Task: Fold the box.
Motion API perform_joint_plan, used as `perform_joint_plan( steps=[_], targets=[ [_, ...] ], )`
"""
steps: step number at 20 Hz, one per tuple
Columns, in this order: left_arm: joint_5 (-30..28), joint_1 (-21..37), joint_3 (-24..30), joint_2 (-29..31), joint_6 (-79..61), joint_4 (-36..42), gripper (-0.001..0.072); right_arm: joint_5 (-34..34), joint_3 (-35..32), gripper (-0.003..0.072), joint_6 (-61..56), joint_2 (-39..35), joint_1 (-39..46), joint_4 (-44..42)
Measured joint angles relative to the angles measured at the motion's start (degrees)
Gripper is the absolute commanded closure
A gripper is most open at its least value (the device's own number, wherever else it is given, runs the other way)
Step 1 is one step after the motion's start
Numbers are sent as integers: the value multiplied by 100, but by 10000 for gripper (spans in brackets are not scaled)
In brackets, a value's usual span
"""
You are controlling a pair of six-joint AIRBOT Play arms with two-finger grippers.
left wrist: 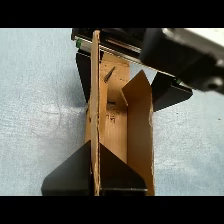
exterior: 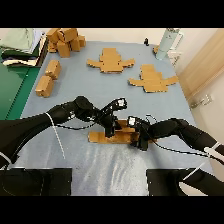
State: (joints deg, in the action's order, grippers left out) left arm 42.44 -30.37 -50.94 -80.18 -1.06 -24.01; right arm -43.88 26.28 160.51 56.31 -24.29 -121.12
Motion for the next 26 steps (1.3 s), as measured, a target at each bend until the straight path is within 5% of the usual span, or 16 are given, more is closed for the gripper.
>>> perform_joint_plan(
  steps=[3, 5, 26],
  targets=[
    [0, 0, 2, 0, 0, -2, 695, 24, 0, 23, -7, 92, 0, 28],
    [4, 0, 2, 0, 0, -2, 696, 61, 0, 178, -7, 142, 0, 44],
    [0, 0, 2, 0, 0, -2, 695, 98, 7, 182, 44, 190, -105, 201]
  ],
)
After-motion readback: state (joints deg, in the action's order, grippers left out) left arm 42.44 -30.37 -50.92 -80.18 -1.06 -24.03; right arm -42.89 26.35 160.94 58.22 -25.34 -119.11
